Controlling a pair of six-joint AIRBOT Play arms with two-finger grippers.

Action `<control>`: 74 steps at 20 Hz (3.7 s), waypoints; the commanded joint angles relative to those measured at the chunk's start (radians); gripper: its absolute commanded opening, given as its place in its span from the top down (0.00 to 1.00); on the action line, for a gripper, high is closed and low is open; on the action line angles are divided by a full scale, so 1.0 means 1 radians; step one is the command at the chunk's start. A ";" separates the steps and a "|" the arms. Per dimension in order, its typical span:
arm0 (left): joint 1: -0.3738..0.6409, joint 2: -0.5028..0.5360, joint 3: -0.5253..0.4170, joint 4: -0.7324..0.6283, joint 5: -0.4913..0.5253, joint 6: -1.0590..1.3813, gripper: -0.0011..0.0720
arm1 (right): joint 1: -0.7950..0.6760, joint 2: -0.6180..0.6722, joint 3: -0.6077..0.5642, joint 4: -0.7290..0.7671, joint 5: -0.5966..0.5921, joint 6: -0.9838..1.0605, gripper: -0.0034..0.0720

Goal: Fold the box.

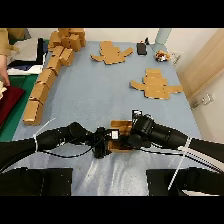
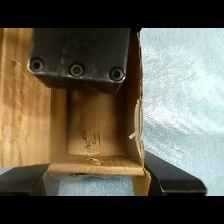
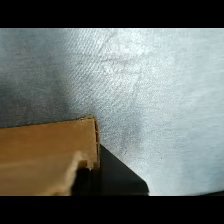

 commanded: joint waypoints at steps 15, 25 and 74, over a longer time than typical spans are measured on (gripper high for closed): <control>0.001 0.000 0.001 0.000 -0.001 -0.001 0.27 | -0.002 0.046 0.166 0.044 -0.205 -0.042 0.33; 0.001 0.000 0.001 0.000 -0.001 -0.001 0.27 | -0.040 0.118 0.171 -0.028 -0.473 -0.053 0.94; 0.001 0.000 0.001 0.000 -0.001 -0.001 0.27 | 0.117 0.520 -0.362 0.130 0.597 -1.572 0.36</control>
